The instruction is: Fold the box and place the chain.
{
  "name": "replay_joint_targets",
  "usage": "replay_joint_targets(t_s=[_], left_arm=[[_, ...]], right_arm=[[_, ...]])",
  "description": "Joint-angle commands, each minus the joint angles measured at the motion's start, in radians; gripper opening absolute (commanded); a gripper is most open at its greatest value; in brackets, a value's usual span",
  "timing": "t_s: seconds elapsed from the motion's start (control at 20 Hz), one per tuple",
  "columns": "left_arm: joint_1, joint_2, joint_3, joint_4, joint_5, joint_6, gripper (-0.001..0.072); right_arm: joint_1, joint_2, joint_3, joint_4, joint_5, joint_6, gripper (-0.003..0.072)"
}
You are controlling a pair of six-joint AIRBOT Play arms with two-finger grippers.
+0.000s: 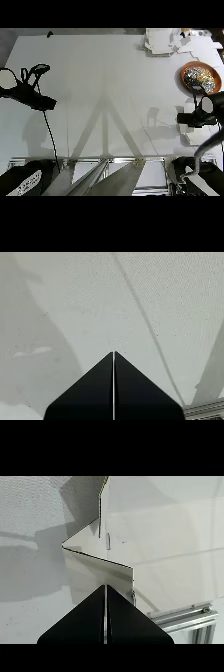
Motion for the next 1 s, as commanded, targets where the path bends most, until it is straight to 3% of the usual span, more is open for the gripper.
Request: replay_joint_targets(t_s=[0.0, 0.4, 0.55, 0.75, 0.95], left_arm=[[0.001, 0.0, 0.0, 0.0, 0.0, 0.0, 0.0009], [0.001, 0.0, 0.0, 0.0, 0.0, 0.0, 0.0009], [0.001, 0.0, 0.0, 0.0, 0.0, 0.0, 0.0009], [0.001, 0.0, 0.0, 0.0, 0.0, 0.0, 0.0009], [0.001, 0.0, 0.0, 0.0, 0.0, 0.0, 0.0009]], right_arm=[[0.0, 0.001, 0.0, 0.0, 0.0, 0.0, 0.0022], [0.0, 0.001, 0.0, 0.015, -0.004, 0.0, 0.0022], [-0.001, 0.001, 0.0, -0.01, -0.073, -0.004, 0.0022], [-0.001, 0.001, 0.003, -0.037, -0.029, -0.057, 0.002], [-0.137, 0.0, 0.171, -0.048, -0.044, -0.209, 0.0015]])
